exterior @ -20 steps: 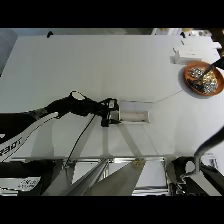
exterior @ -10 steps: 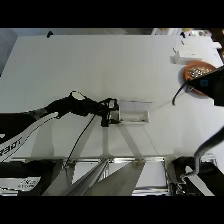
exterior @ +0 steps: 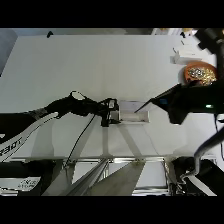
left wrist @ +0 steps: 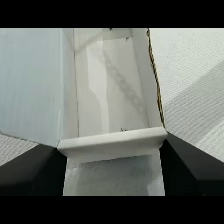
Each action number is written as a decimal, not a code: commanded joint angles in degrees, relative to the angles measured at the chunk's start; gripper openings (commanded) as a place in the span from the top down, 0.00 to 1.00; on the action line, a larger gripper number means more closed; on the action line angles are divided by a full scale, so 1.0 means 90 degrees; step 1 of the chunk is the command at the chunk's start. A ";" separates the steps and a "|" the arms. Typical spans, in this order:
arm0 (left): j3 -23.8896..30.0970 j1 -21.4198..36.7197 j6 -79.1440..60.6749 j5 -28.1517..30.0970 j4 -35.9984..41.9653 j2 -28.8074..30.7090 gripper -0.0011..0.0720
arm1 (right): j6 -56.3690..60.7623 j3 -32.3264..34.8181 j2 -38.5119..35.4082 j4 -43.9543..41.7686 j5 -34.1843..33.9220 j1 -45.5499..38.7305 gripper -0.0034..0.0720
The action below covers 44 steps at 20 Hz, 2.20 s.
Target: Fold the box and place the chain.
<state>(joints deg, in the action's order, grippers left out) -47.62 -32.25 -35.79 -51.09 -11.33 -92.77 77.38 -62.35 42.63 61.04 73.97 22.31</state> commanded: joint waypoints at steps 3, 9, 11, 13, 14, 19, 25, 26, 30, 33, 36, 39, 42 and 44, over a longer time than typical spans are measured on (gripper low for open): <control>-0.0002 0.0002 0.0000 -0.0002 0.0000 0.0000 0.84 | 0.0015 0.1501 0.0206 0.0000 -0.1445 0.0306 0.93; -0.0002 0.0002 0.0000 -0.0015 -0.0002 0.0000 0.84 | -0.0746 0.2402 0.1035 -0.0733 -0.2373 0.0306 0.94; -0.0002 0.0002 0.0000 -0.0017 -0.0002 0.0000 0.84 | -0.1049 0.2419 0.1435 -0.0933 -0.2380 0.0306 0.93; -0.0002 0.0002 0.0000 -0.0017 -0.0002 0.0000 0.84 | -0.1134 0.2419 0.1707 -0.0928 -0.2489 0.0304 0.93; -0.0002 0.0002 0.0000 -0.0017 -0.0002 0.0000 0.84 | -0.1137 0.2419 0.1773 -0.0930 -0.2518 0.0304 0.93; -0.0002 0.0002 0.0000 -0.0017 -0.0002 0.0000 0.84 | -0.1277 0.2404 0.1792 -0.0959 -0.2470 0.0304 0.73; -0.0002 0.0002 0.0000 -0.0017 -0.0002 0.0000 0.84 | -0.1440 0.0770 0.1411 -0.0580 -0.0928 -0.0189 0.65; -0.0002 0.0002 0.0000 -0.0017 0.0000 0.0000 0.84 | -0.1435 0.0410 0.1409 -0.0323 -0.0697 -0.0410 0.65; -0.0002 0.0002 0.0000 -0.0017 -0.0002 0.0000 0.84 | -0.1384 -0.0034 0.1491 0.0163 -0.0860 -0.1668 0.66; -0.0002 0.0002 0.0000 -0.0017 0.0000 0.0000 0.84 | -0.0678 -0.0019 0.2016 0.0899 -0.0862 -0.2419 0.62; -0.0002 0.0002 0.0000 -0.0017 0.0000 0.0000 0.84 | -0.0238 0.0126 0.2727 0.1299 -0.0957 -0.2667 0.50; -0.0002 0.0002 0.0000 -0.0017 -0.0002 0.0000 0.84 | 0.0107 0.0323 0.3466 0.1435 -0.0979 -0.2664 0.50; -0.0002 0.0002 0.0000 -0.0017 0.0000 0.0000 0.84 | 0.0602 0.0542 0.4095 0.1904 -0.0969 -0.2664 0.50; -0.0002 0.0002 0.0000 -0.0017 -0.0002 0.0000 0.84 | 0.0602 0.0597 0.4379 0.1902 -0.1037 -0.2664 0.50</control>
<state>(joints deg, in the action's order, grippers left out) -47.62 -32.25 -35.77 -51.24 -11.33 -92.77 80.09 -58.04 77.67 75.88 65.06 -1.43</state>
